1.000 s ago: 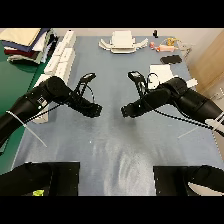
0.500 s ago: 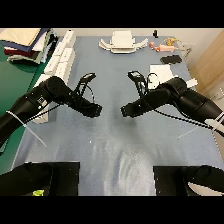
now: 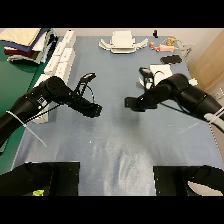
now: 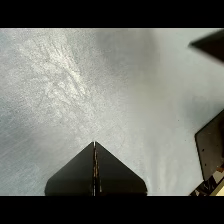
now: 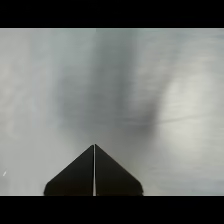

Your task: Fold the box.

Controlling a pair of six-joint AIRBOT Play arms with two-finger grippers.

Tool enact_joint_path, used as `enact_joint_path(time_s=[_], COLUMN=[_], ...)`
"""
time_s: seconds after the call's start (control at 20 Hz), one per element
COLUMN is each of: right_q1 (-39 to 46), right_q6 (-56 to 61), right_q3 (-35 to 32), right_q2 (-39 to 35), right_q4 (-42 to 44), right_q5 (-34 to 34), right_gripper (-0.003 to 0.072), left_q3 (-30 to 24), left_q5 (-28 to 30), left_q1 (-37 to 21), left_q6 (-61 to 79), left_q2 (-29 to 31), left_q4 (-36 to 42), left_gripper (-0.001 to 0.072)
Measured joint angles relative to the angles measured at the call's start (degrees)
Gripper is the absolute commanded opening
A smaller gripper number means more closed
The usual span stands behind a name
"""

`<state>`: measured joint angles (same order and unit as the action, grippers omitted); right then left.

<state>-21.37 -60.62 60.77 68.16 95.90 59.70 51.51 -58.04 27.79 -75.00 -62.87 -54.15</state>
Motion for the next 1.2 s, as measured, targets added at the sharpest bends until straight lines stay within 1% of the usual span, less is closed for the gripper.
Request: enact_joint_path(time_s=[0.05,0.1,0.2,0.3,0.45,0.55,0.65,0.75,0.9,1.0,1.1,1.15,1.2], right_q1=[3.7,7.7,17.4,27.5,41.2,48.3,53.6,57.1,59.6,60.3,60.6,60.6,60.7], right_q6=[0.6,0.0,-3.4,-7.5,-14.6,-19.3,-22.9,-25.5,-29.1,-31.5,-33.6,-34.8,-35.9], right_q3=[2.2,4.5,10.3,16.4,24.4,29.8,35.8,41.9,49.6,52.8,54.4,55.0,55.3], right_q2=[1.2,2.4,5.8,10.1,18.5,24.9,31.5,37.4,44.4,47.6,49.8,50.6,51.1], right_q4=[-1.2,-2.2,-3.0,-2.8,-1.1,1.8,5.0,7.4,10.4,13.7,16.4,17.7,18.8], right_q5=[2.6,4.9,8.5,10.1,9.4,8.3,7.4,6.9,6.8,6.8,7.0,7.5,8.2], right_gripper=[0.035,0.0424,0.0425,0.0425,0.0425,0.0425,0.0425,0.0425,0.0424,0.0425,0.0421,0.0368,0.0297], left_q3=[0.0,0.0,0.0,0.0,0.0,0.0,0.0,0.0,0.0,0.0,0.0,0.0,0.0], left_q5=[0.0,0.0,0.0,0.0,0.0,0.0,0.0,0.0,0.0,0.0,0.0,0.0,0.0], left_q1=[0.0,0.0,0.0,0.0,0.0,0.0,0.0,0.0,0.0,0.0,0.0,0.0,0.0], left_q6=[0.0,0.0,0.0,0.0,0.0,0.0,0.0,0.0,0.0,0.0,0.0,0.0,0.0], left_q2=[0.0,0.0,0.0,0.0,0.0,0.0,0.0,0.0,0.0,0.0,0.0,0.0,0.0], left_q4=[0.0,0.0,0.0,0.1,0.1,0.1,0.1,0.2,0.2,0.2,0.2,0.1,0.2], left_gripper=[0.0013,0.0013,0.0013,0.0013,0.0013,0.0013,0.0013,0.0013,0.0012,0.0013,0.0013,0.0013,0.0013])
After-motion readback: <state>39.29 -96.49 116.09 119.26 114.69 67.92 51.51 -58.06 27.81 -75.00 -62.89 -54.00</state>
